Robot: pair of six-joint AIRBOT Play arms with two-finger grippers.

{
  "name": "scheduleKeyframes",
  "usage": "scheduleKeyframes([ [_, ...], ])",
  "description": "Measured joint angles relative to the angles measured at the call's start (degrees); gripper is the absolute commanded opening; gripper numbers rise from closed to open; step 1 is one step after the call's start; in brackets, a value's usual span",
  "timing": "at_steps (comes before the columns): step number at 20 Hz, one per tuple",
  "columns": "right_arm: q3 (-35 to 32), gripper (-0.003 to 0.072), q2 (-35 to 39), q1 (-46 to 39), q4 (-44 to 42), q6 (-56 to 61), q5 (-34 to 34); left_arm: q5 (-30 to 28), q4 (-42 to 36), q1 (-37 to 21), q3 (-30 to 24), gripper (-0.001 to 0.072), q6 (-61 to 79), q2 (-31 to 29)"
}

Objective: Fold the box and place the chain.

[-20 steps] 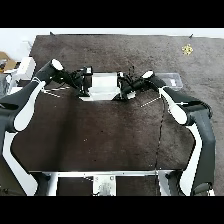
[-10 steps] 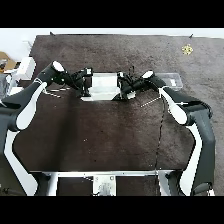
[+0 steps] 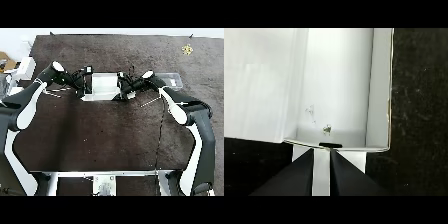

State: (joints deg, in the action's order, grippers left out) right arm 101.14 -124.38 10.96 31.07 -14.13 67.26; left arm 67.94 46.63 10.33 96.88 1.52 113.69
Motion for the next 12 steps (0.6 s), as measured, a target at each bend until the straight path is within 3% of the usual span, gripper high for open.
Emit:
scheduleKeyframes([
  [12, 0.0, 0.0323, 0.0, 0.0, 0.0, 0.0, 0.0, 0.28, -9.01, 0.02, 0.0, 0.0117, 3.89, 2.71],
])
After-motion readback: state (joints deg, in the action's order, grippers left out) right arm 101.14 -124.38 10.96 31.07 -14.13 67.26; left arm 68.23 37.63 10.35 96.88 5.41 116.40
